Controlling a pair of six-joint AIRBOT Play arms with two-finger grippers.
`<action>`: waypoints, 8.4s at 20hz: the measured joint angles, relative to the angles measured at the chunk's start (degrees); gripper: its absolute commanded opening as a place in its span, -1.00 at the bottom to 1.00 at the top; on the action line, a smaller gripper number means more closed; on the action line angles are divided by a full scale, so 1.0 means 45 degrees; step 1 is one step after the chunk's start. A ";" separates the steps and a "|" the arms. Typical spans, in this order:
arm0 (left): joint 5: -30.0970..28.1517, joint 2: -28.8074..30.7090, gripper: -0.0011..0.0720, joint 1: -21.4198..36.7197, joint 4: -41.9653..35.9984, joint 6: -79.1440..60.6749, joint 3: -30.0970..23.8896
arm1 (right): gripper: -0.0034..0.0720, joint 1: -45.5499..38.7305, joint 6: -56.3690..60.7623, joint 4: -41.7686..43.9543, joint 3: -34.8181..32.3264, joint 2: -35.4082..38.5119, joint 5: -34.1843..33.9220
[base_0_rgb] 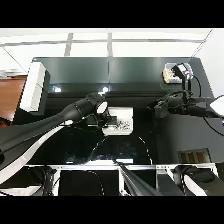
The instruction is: Fold the box and place the chain.
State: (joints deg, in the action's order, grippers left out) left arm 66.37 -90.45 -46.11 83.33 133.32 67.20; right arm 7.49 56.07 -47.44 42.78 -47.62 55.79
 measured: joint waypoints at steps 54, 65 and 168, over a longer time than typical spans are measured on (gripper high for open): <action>-0.4619 0.2166 0.12 0.4002 -1.1060 -3.2547 -0.5615 | 0.91 0.1418 0.0913 0.2715 -0.0209 -0.2856 -0.3779; -0.4697 0.2166 0.12 0.3993 -1.1055 -3.2543 -0.5615 | 0.91 0.2637 -0.5090 0.0991 0.1389 -0.4692 0.0112; -0.3536 0.1681 0.98 0.2030 -0.8335 -2.5772 -0.1302 | -0.87 -0.5401 0.0447 0.1175 -0.0656 0.0593 0.3993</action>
State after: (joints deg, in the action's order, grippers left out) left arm 50.46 -82.89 -36.97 45.82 17.34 61.34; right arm -16.82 58.08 -42.15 39.83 -44.95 73.76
